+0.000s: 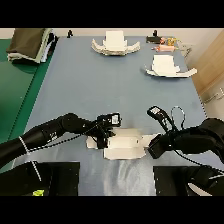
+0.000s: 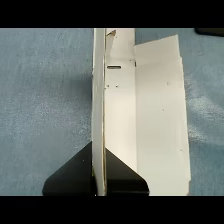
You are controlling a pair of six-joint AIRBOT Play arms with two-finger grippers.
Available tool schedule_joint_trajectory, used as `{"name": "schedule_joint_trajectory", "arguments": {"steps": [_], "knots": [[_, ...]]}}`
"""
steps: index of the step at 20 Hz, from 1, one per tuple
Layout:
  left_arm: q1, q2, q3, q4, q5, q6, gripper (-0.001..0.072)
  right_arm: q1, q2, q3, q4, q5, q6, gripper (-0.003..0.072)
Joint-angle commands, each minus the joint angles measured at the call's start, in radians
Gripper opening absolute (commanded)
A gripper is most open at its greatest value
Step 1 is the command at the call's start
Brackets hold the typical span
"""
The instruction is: Fold the box.
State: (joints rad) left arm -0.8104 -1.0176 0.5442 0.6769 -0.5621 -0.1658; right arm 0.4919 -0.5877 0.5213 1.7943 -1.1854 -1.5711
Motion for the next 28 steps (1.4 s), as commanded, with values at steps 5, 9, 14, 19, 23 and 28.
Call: {"name": "schedule_joint_trajectory", "arguments": {"steps": [5, 9, 14, 19, 23, 28], "knots": [[0.002, -0.040, 0.002, -0.004, 0.027, -0.018, 0.0014, 0.003, 0.001, 0.000, 0.004, 0.033, -0.073, 0.0003], [0.000, -0.042, 0.003, -0.004, 0.008, -0.018, 0.0014, 0.003, 0.003, 0.000, 0.008, 0.032, -0.152, 0.0002], [0.000, -0.042, 0.003, -0.005, -0.050, -0.018, 0.0014, 0.003, 0.003, -0.012, -0.001, 0.034, -0.158, 0.0002], [0.000, -0.042, 0.013, -0.008, -0.050, -0.018, 0.0014, 0.003, 0.003, -0.020, 0.000, 0.034, -0.158, 0.0003], [0.000, -0.042, 0.017, -0.007, -0.046, -0.017, 0.0014, 0.003, 0.003, -0.020, 0.002, 0.034, -0.213, 0.0003], [0.000, -0.042, 0.017, -0.007, -0.019, -0.014, 0.0014, 0.024, 0.117, -0.089, 0.025, 0.045, -0.339, 0.0002]]}}
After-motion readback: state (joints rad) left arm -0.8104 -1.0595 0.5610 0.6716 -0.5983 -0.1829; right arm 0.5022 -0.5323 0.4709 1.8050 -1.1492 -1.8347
